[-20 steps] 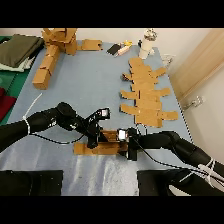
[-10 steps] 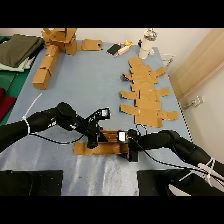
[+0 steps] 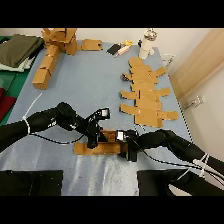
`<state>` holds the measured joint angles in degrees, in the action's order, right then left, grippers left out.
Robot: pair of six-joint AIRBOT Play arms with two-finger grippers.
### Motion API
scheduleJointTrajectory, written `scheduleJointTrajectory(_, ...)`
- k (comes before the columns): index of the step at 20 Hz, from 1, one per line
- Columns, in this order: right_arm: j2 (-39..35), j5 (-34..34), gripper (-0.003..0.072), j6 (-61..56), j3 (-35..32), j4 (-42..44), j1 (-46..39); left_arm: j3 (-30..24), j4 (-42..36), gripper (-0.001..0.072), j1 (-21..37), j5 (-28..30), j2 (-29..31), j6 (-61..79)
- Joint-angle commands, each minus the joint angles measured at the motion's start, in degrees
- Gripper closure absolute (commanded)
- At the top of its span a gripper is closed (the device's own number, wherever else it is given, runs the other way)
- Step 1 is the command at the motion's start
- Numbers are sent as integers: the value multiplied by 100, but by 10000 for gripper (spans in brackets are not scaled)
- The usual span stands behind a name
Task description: Fold the box.
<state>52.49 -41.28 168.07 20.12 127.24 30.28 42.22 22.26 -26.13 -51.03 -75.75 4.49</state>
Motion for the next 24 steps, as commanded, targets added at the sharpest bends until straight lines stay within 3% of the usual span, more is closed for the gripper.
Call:
scheduleJointTrajectory(1,79,26,9,-2,-4,11,7,-2,2,697,4,0,2,2)
scheduleJointTrajectory(3,90,2,147,-2,-4,17,44,-2,2,697,4,2,2,2)
scheduleJointTrajectory(4,90,2,165,-2,-7,17,48,-2,2,697,4,0,2,2)
scheduleJointTrajectory(24,68,22,165,-2,-4,11,44,-2,-275,697,4,144,2,22)
